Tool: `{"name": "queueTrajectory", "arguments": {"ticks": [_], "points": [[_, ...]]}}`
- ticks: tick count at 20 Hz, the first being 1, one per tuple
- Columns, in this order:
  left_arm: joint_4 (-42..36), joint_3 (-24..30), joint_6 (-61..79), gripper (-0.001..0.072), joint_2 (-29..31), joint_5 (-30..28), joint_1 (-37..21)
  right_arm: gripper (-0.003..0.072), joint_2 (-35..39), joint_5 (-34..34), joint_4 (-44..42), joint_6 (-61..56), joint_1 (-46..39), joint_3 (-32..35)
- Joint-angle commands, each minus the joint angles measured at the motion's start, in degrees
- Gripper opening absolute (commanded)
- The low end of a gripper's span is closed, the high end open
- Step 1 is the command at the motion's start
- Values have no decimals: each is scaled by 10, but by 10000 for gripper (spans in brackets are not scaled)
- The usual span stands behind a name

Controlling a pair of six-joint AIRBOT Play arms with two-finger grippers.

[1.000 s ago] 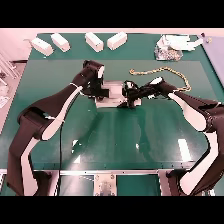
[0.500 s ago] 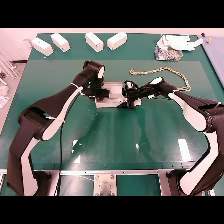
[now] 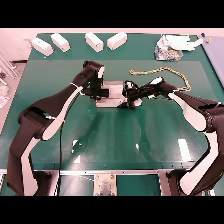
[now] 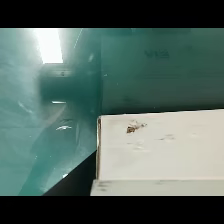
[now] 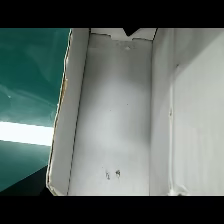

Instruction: Fold the box and place the chain.

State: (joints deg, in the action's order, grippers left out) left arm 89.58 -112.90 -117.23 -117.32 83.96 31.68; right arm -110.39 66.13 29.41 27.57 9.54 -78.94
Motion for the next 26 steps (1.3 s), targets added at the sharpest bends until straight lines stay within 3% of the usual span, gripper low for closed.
{"name": "queueTrajectory", "arguments": {"ticks": [1,16,17,18,26], "points": [[0,0,3,20,-1,-2,0,587,0,0,0,1,0,0],[-9,-10,-3,22,0,-8,0,587,0,0,-1,1,0,0],[-9,-11,-3,165,0,-8,0,587,0,0,0,1,0,0],[-13,-11,-4,429,0,-4,0,587,0,0,0,1,0,0],[-23,-11,-4,422,0,-3,0,587,0,0,0,1,0,0]]}}
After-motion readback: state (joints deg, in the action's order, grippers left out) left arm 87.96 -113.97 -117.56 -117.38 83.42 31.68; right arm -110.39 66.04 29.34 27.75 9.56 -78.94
